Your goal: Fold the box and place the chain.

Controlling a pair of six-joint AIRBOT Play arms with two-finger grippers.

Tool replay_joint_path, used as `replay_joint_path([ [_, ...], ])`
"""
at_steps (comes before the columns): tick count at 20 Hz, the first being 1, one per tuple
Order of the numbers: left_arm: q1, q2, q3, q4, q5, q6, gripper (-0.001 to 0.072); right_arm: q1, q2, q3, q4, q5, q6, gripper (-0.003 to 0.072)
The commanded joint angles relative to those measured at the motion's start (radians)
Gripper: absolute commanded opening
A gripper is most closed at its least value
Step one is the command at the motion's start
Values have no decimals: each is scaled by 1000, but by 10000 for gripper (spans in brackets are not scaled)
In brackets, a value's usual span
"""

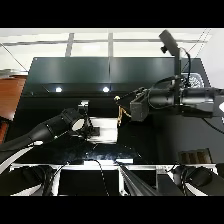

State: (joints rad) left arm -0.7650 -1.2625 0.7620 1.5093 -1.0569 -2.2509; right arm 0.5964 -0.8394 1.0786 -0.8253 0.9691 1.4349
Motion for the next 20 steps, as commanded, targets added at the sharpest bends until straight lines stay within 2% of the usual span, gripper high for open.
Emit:
replay_joint_path([
  [1,0,0,0,0,0,1,32,5,23,1,86,-17,1,16],
  [6,0,0,0,0,1,1,32,16,18,0,86,-52,1,16],
  [9,0,0,0,0,1,1,32,17,-18,-10,84,-12,2,16],
  [16,0,0,0,0,1,1,32,22,-58,-146,84,-5,16,16],
  [20,0,0,0,0,0,1,32,66,-58,-200,79,-47,28,16],
])
